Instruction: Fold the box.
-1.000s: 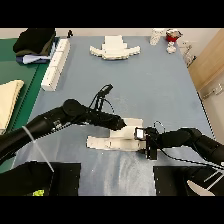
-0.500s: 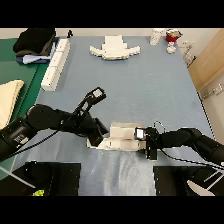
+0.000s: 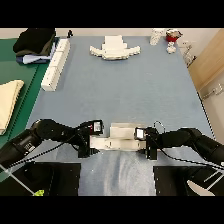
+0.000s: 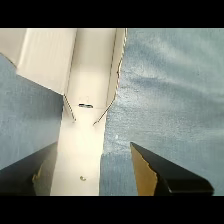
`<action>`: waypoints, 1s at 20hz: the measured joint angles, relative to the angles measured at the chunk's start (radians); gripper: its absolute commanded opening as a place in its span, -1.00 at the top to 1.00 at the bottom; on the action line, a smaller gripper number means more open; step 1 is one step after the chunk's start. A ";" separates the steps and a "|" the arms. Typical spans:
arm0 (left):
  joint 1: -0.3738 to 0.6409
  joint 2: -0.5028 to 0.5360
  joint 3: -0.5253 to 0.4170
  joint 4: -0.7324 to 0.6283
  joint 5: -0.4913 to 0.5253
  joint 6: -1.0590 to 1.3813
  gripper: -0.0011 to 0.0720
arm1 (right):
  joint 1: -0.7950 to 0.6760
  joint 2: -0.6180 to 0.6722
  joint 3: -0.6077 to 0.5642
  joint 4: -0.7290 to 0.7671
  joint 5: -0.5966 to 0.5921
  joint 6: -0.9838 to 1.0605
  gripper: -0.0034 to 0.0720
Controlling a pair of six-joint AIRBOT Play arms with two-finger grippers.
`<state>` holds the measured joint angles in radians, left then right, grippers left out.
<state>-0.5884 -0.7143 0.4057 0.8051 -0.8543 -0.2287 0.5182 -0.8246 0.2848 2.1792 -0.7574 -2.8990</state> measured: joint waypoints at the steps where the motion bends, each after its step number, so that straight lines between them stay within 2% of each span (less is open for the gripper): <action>1: 0.002 -0.029 -0.008 -0.027 0.021 0.054 -0.88 | 0.000 0.000 0.000 0.000 0.000 0.000 -0.43; 3: 0.005 -0.093 -0.019 -0.094 0.053 0.172 -0.87 | 0.000 0.000 0.000 0.000 0.000 0.000 -0.43; 5: 0.006 -0.146 -0.024 -0.159 0.075 0.275 -0.31 | 0.000 0.000 0.000 0.000 0.000 0.000 -0.43; 9: 0.007 -0.217 -0.029 -0.244 0.133 0.407 -0.31 | 0.000 0.000 0.000 0.000 0.000 0.000 -0.43; 10: 0.007 -0.226 -0.029 -0.254 0.143 0.425 -0.14 | 0.000 0.000 0.000 0.000 0.000 0.000 -0.43; 11: 0.007 -0.233 -0.029 -0.265 0.156 0.438 0.27 | 0.000 0.000 0.000 0.000 0.000 0.000 -0.44; 12: 0.007 -0.238 -0.028 -0.272 0.166 0.447 0.35 | 0.000 0.000 0.000 0.000 0.000 0.000 -0.43; 20: -0.037 -0.265 -0.021 -0.354 0.166 0.472 0.35 | 0.000 0.000 0.000 0.000 0.000 0.000 -0.44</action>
<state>-0.6254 -0.9794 0.3851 0.4507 -0.6888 0.2436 0.5182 -0.8246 0.2848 2.1792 -0.7574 -2.8990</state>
